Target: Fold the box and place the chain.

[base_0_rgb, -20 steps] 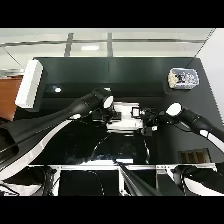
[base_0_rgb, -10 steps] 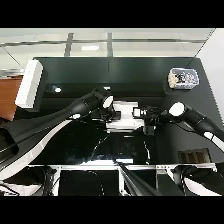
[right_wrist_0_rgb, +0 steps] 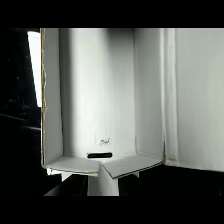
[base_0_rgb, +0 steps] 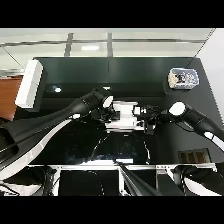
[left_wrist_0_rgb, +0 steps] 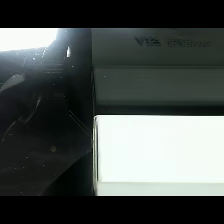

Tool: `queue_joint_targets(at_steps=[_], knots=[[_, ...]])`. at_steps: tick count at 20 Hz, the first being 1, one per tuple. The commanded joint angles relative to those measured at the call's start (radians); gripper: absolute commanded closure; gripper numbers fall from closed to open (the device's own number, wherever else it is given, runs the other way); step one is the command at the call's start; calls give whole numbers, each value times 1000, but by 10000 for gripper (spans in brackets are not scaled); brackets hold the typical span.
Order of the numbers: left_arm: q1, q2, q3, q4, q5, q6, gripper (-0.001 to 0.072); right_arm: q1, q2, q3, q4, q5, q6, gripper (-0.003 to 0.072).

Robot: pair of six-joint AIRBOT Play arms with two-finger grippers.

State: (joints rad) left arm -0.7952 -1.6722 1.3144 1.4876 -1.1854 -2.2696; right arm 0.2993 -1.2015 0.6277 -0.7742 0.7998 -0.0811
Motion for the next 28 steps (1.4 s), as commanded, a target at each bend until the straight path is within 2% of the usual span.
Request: queue_joint_targets(at_steps=[1, 3, 5, 6, 7, 8, 9, 10, 11, 12, 13, 14, 16, 17, 18, 19, 20, 21, 25, 28], knots=[[0, 0, 0, 0, 2, -1, 683, 1, -8, 0, 146, 0, 3, 487], [0, 0, 0, 0, 2, -1, 682, 10, -36, 0, 266, -6, 1, 487], [0, 0, 0, 0, 1, -1, 682, 21, -63, 0, 303, -37, 3, 485], [0, 0, 0, 0, 1, -1, 682, 21, -71, 0, 303, -46, 3, 445], [0, 0, 0, 0, 1, -1, 683, 21, -76, 0, 302, -67, 24, 279], [0, 0, 0, 0, 3, -1, 682, 21, -76, 0, 302, -87, 58, 268], [0, 0, 0, 0, 2, -1, 683, 18, -76, 0, 301, -88, 72, 469], [0, 0, 0, 0, 2, -1, 683, 18, -76, 0, 298, -85, 83, 441], [0, 0, 0, 0, 1, -1, 682, 18, -76, 0, 298, -86, 101, 170], [0, 0, 0, -1, 0, -1, 682, 18, -76, 0, 291, -80, 116, 324], [0, 0, 0, 0, 0, -1, 683, 14, -74, 0, 261, -63, 143, 597], [0, 0, 0, 0, -1, -1, 682, 6, -66, 1, 225, -45, 187, 634], [0, 0, 0, -1, 2, -1, 682, -42, -12, 11, 139, 8, 404, 634], [0, 0, 0, 0, 3, -1, 682, -86, 23, 31, 80, 63, 581, 635], [0, 0, 0, 0, 3, -1, 682, -146, 54, 68, 10, 154, 752, 674], [0, 0, 0, 0, 3, -1, 682, -176, 64, 87, -17, 200, 805, 675], [0, 0, 0, 0, 3, -1, 682, -317, 90, 143, -77, 340, 991, 676], [0, -1, 0, 0, 3, -1, 682, -423, 92, 148, -75, 372, 1075, 676], [0, -1, 0, 0, 4, -1, 682, -748, 55, 29, -55, 324, 1268, 676], [0, -1, 0, 0, 7, -1, 682, -763, -11, -50, -6, 372, 1270, 675]])
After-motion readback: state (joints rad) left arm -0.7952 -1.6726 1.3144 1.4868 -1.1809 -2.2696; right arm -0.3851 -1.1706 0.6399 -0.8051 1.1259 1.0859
